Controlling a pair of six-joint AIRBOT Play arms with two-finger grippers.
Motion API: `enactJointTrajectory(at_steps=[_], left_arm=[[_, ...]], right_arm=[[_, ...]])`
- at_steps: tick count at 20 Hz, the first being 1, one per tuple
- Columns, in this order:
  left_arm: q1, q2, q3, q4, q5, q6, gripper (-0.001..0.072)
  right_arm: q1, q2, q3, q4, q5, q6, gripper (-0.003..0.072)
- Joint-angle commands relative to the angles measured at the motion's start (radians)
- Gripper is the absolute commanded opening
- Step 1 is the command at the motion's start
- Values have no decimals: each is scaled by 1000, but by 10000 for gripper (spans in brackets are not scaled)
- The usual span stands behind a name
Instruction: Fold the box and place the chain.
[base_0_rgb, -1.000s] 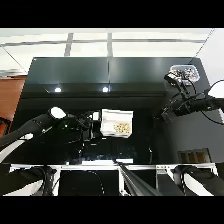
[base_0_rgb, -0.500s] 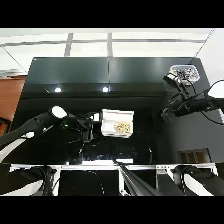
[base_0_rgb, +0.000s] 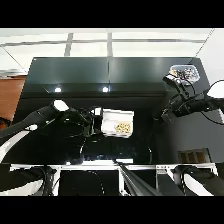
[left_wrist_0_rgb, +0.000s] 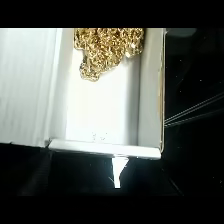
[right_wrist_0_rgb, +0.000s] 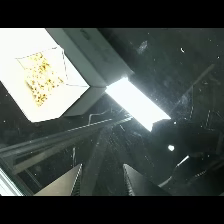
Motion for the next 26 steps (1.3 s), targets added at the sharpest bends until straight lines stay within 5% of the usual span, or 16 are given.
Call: enactJointTrajectory(at_steps=[1, 6, 9, 12, 14, 20, 26], left_arm=[[-21, -10, 7, 2, -11, 3, 712], [-61, -10, 7, 3, -17, 3, 707], [-60, -10, 7, 3, -16, 2, 515], [-60, -10, 7, 3, -16, 2, 485], [-60, -10, 7, 3, -14, 2, 485], [-60, -10, 7, 2, 2, -5, 485], [-60, -10, 7, 2, 3, -5, 485]], right_arm=[[1, 1, 1, -3, -7, 0, 322], [1, 1, 1, -3, -15, 0, 322], [1, 1, 1, -3, -19, 0, 322], [2, 0, -6, 6, -46, 1, 327], [11, 0, -14, 57, -106, 51, 673], [178, -145, -11, 290, -412, 56, 669], [250, -183, 18, 261, -228, -292, 669]])
